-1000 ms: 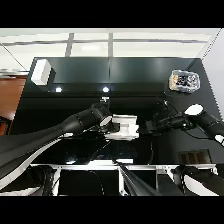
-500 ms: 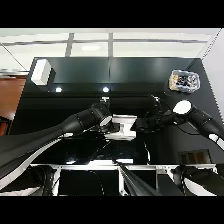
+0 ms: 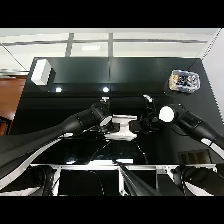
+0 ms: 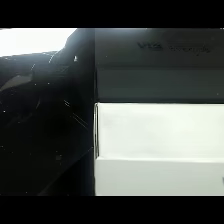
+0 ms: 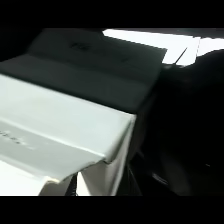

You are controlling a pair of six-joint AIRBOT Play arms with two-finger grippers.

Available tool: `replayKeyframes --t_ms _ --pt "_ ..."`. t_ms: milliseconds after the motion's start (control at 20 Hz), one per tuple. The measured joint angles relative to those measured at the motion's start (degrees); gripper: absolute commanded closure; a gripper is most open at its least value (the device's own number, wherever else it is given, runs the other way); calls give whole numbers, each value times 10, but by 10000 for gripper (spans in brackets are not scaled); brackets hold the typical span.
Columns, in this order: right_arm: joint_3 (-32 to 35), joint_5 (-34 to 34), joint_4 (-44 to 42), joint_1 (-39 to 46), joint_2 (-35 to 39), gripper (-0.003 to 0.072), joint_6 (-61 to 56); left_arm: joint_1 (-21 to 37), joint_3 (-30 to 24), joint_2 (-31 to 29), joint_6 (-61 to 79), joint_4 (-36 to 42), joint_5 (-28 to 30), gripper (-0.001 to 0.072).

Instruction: Fold the box and place the chain.

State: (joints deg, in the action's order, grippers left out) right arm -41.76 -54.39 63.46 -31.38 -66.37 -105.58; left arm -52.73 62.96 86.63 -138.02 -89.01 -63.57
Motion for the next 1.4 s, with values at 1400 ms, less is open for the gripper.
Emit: replayKeyframes --t_ms 1400 --pt "-61 -41 190 -110 -61 349 -220 0 0 0 0 0 0 681"
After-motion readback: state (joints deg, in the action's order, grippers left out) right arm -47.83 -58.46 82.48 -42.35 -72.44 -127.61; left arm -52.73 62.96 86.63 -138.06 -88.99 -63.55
